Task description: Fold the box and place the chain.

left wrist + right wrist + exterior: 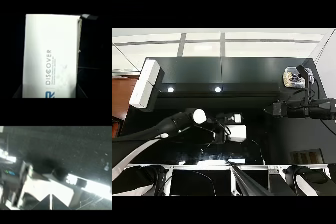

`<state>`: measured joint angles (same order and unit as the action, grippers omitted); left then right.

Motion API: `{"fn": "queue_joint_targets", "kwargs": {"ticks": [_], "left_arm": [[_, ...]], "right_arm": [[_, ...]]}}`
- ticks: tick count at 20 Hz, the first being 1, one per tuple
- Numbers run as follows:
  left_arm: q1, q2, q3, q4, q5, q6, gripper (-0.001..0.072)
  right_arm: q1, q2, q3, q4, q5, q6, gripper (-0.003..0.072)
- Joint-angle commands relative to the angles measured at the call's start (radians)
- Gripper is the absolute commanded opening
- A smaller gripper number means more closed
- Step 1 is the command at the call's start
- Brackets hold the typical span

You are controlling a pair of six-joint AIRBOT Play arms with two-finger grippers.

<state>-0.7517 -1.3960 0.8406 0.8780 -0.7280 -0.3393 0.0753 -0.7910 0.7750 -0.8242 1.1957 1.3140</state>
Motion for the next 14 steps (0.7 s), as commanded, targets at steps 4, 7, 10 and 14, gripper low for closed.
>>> {"fn": "queue_joint_targets", "kwargs": {"ticks": [4, 7, 10, 14], "left_arm": [[0.362, 0.134, -0.001, 0.282, -0.245, -0.421, 0.0333], [0.649, 0.223, -0.001, 0.335, -0.331, -0.558, 0.0333], [0.953, 0.295, -0.001, 0.341, -0.362, -0.584, 0.0333], [1.263, 0.319, -0.003, 0.346, -0.409, -0.640, 0.0333]], "right_arm": [[-0.001, 0.001, 0.000, 0.000, -0.003, 0.000, 0.0042], [0.000, 0.001, 0.000, 0.000, -0.004, 0.000, 0.0042], [0.000, 0.001, 0.000, 0.000, -0.014, 0.000, 0.0042], [0.000, 0.001, 0.000, 0.000, -0.038, -0.001, 0.0042]]}}
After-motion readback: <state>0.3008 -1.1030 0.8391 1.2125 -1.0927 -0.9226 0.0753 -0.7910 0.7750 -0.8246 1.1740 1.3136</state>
